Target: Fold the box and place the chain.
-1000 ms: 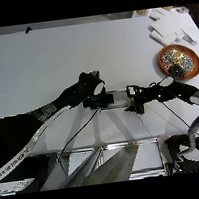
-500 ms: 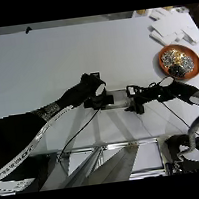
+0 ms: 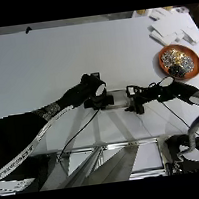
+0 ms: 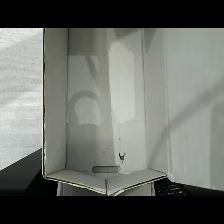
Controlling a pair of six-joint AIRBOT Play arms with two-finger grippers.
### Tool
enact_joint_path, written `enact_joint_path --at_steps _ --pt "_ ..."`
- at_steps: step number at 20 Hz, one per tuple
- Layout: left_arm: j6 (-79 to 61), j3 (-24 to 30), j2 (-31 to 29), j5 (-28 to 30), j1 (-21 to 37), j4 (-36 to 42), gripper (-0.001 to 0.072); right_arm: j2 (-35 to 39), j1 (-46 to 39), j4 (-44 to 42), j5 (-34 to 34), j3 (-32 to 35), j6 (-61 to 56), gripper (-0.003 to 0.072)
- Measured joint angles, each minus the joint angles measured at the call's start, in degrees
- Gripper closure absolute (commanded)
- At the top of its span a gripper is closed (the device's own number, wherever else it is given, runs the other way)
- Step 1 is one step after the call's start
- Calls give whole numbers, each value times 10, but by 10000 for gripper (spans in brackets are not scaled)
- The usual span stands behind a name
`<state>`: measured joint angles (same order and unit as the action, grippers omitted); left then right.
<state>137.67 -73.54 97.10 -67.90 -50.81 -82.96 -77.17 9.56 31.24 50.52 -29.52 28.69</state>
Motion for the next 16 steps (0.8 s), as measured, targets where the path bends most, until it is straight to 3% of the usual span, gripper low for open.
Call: enact_joint_path --at_steps 1,3,4,11,12,14,16 --pt "0 0 0 0 0 0 692 0 0 0 0 0 0 389" --pt "2 0 -2 -2 0 0 468 0 0 0 0 0 -1 389" --pt "2 0 -6 -5 1 -2 398 0 0 0 0 0 -1 389" --pt "-143 0 -85 -28 47 40 387 0 0 0 0 0 -1 389" --pt "-179 0 -103 -35 61 49 348 0 0 0 0 0 -1 389" --pt "-257 0 -139 -62 92 61 201 0 0 0 0 0 -1 389" --pt "-348 3 -170 -97 131 71 179 0 0 0 0 0 -1 389"
